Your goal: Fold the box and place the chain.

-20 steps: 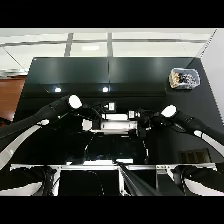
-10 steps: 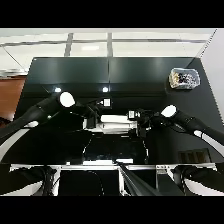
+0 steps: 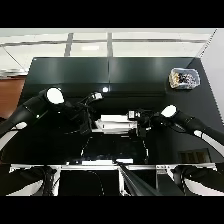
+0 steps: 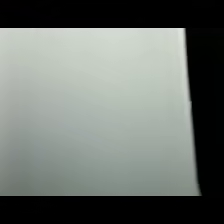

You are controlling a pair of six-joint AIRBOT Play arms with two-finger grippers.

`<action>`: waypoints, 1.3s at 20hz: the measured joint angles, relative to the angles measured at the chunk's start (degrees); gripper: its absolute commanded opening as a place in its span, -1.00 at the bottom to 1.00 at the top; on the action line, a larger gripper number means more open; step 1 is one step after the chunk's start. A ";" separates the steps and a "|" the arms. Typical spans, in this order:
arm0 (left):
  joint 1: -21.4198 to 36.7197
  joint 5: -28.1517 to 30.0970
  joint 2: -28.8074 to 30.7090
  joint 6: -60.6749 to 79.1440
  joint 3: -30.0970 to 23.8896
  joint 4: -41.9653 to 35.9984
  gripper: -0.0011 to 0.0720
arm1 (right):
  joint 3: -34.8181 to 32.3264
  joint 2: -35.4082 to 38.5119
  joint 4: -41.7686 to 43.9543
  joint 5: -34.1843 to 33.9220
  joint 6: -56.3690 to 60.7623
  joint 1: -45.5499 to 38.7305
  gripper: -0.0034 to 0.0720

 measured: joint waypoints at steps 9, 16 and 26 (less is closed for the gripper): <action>0.26 19.37 -5.16 1.09 -0.31 -15.28 -0.90 | 0.00 0.00 0.02 0.02 0.02 0.00 -0.08; 0.26 22.86 -11.30 1.05 -0.31 -14.88 -0.90 | 0.00 0.00 0.04 0.00 0.00 0.00 -0.09; 4.68 12.63 -4.63 -5.25 0.81 -5.99 -0.91 | 0.00 0.00 0.31 -0.26 0.09 0.00 -0.08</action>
